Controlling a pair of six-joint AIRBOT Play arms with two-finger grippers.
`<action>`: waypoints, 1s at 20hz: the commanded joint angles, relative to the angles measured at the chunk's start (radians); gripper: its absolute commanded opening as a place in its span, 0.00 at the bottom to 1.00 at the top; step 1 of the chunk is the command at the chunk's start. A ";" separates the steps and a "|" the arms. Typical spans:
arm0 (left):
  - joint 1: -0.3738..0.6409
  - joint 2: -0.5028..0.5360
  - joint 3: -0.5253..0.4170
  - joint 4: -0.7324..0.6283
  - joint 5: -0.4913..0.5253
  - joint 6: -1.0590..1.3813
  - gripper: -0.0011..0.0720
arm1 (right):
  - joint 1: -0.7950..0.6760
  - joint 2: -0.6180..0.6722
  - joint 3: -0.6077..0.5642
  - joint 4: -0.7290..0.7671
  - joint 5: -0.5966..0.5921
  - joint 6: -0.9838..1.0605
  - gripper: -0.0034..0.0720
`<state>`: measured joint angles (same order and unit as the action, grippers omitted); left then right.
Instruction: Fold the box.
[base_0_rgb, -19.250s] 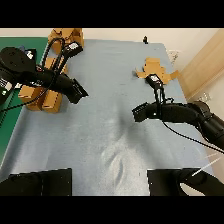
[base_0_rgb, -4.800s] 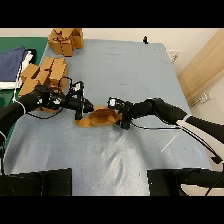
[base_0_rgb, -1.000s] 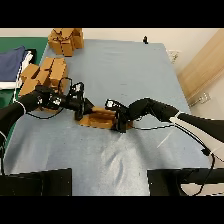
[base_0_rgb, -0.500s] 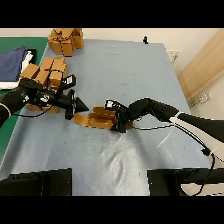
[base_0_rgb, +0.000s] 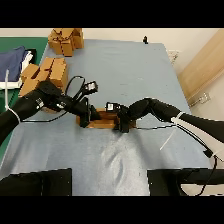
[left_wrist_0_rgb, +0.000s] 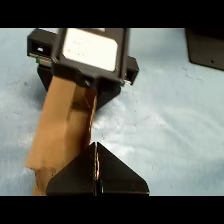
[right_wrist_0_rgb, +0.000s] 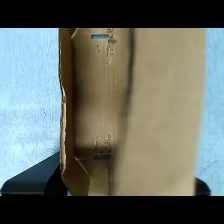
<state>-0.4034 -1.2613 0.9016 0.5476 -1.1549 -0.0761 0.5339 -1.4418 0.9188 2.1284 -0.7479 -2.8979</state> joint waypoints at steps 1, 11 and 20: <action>-0.067 0.002 0.000 -0.033 0.145 -0.056 0.03 | 0.010 0.007 0.000 -0.045 0.007 -0.002 0.43; -0.083 -0.188 0.084 0.026 0.320 -0.249 0.03 | 0.014 0.007 0.000 -0.046 0.006 -0.002 0.43; -0.081 -0.351 0.320 0.270 0.079 -0.497 0.03 | 0.014 0.007 0.000 -0.046 0.006 -0.002 0.43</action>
